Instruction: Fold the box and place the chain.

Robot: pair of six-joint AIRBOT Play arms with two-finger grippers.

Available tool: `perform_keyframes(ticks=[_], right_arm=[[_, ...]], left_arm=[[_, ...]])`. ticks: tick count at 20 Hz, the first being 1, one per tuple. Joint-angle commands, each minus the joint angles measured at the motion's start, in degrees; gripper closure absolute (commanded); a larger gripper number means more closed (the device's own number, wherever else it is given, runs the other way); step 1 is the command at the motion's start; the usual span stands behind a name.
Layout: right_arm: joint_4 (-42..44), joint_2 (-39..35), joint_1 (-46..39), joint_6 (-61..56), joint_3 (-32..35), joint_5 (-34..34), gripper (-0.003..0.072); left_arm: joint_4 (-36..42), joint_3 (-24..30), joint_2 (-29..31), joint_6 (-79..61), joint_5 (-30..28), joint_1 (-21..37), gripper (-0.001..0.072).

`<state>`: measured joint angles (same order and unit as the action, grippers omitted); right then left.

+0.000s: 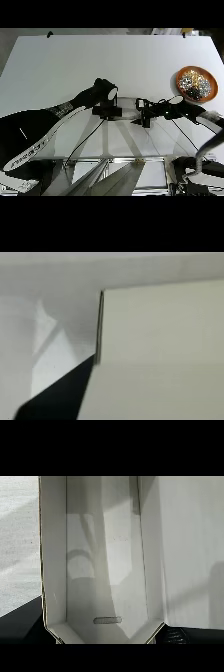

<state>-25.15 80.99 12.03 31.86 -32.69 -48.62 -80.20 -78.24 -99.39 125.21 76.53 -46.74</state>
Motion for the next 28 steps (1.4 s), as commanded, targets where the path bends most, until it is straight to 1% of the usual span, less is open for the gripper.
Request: perform_keyframes(ticks=[1, 5, 9, 10, 11, 13, 14, 15, 16, 18, 19, 20, 22, 23, 25, 28], right_arm=[[-0.07, -0.04, 0.00, -0.07, -0.04, -0.04, 0.0289], [-0.07, -0.04, 0.00, -0.07, -0.04, -0.07, 0.0289], [-0.07, -0.04, 0.00, -0.07, -0.04, -0.07, 0.0289], [-0.07, -0.04, 0.00, -0.07, -0.04, -0.07, 0.0289], [-0.07, -0.04, 0.00, -0.07, -0.04, -0.07, 0.0289], [-0.07, -0.04, 0.00, -0.07, -0.04, -0.07, 0.0289], [-0.04, -0.04, 0.00, -0.07, -0.04, -0.07, 0.0289], [-0.07, -0.04, 0.00, -0.07, -0.04, -0.07, 0.0289], [-0.07, -0.04, 0.00, -0.07, -0.04, -0.07, 0.0289], [-0.07, -0.04, 0.00, -0.07, -0.04, -0.07, 0.0289], [-0.07, -0.04, 0.00, -0.07, -0.04, -0.07, 0.0289], [-0.07, -0.04, 0.00, -0.07, -0.04, -0.07, 0.0289], [-0.07, -0.04, 0.00, -0.07, -0.04, -0.07, 0.0289], [-0.07, -0.04, 0.00, -0.07, -0.04, -0.07, 0.0289], [-0.07, -0.04, 0.00, -0.07, -0.04, -0.07, 0.0289], [-0.07, -0.04, 0.00, -0.07, -0.04, -0.07, 0.0289]], left_arm=[[2.05, -0.09, 3.50, -5.77, 0.24, 2.03, 0.0414], [4.74, -0.09, 10.27, -15.17, 1.31, 6.75, 0.0415], [2.93, 0.52, 18.36, -33.14, 4.28, 13.25, 0.0408], [3.06, 1.79, 20.37, -40.39, 5.05, 15.28, 0.0307], [4.48, 3.58, 22.08, -46.58, 5.16, 17.18, 0.0202], [11.61, 10.14, 25.38, -66.90, 4.48, 20.70, 0.0192], [15.41, 15.17, 27.41, -80.11, 1.42, 21.88, 0.0169], [18.43, 20.33, 29.18, -92.17, -3.50, 22.73, 0.0123], [22.03, 25.94, 30.58, -104.72, -9.99, 23.65, 0.0123], [30.14, 34.67, 30.56, -126.86, -21.07, 25.22, 0.0145], [34.88, 37.46, 29.05, -135.95, -24.39, 25.77, 0.0146], [38.51, 38.66, 26.93, -142.70, -25.31, 26.08, 0.0144], [44.06, 38.75, 21.66, -150.40, -26.16, 25.83, 0.0111], [47.71, 38.73, 19.47, -153.28, -28.50, 25.49, 0.0064], [53.00, 38.73, 16.96, -155.03, -32.85, 24.90, 0.0060], [55.39, 38.64, 16.17, -156.74, -34.01, 24.46, 0.0051]])
